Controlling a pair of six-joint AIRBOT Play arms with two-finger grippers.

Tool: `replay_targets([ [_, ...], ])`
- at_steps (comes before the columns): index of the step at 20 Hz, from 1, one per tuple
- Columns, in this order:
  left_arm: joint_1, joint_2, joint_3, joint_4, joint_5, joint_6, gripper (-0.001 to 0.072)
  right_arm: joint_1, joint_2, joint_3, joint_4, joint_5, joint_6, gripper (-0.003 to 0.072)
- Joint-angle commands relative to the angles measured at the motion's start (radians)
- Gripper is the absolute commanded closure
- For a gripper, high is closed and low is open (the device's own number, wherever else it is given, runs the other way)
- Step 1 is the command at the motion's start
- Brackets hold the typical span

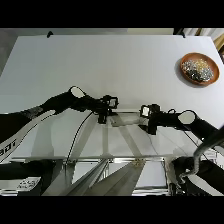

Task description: Fold the box and place the chain.

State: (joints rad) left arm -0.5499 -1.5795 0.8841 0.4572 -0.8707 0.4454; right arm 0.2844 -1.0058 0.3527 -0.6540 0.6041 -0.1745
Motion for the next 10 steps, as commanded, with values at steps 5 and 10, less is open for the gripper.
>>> replay_targets([
  [5,0.000,0.000,0.001,0.000,-0.002,0.000,0.0699,-0.006,-0.061,0.000,0.114,0.039,-0.151,-0.0022],
  [10,0.000,0.000,0.001,0.000,-0.002,0.000,0.0699,-0.006,-0.079,0.000,0.112,0.119,-0.152,-0.0018],
])
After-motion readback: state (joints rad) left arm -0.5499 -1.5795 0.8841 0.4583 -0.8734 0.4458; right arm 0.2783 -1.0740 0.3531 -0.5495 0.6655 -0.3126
